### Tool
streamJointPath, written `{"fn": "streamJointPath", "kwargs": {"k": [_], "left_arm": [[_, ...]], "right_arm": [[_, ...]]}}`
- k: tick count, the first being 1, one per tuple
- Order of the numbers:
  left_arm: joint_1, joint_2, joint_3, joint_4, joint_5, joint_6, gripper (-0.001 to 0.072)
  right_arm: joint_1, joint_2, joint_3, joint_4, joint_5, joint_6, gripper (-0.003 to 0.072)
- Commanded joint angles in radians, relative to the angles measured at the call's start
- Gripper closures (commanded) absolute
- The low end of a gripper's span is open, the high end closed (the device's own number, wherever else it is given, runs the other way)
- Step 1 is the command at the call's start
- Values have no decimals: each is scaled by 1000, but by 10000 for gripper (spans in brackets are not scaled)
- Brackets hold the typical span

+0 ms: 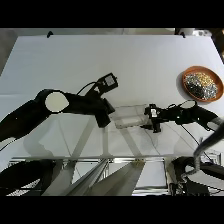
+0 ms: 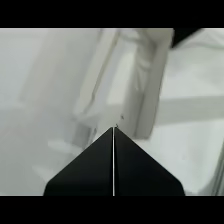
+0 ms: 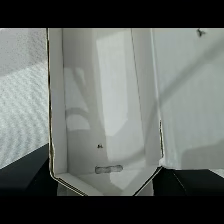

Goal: Fold the box and place the chain.

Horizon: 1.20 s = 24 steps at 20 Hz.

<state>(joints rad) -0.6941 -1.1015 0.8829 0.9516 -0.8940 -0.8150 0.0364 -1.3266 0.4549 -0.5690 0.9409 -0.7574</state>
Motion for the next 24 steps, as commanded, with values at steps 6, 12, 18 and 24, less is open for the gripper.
{"fn": "streamJointPath", "kwargs": {"k": [6,12,18,24], "left_arm": [[0,-105,-125,51,-2,105,703],[0,-269,-127,-44,79,273,696],[18,-293,-127,-16,174,277,557],[29,-293,-127,-8,183,407,353]], "right_arm": [[1,1,0,0,2,0,229],[1,1,0,0,2,0,229],[1,1,0,0,2,0,229],[1,1,0,0,2,0,229]]}}
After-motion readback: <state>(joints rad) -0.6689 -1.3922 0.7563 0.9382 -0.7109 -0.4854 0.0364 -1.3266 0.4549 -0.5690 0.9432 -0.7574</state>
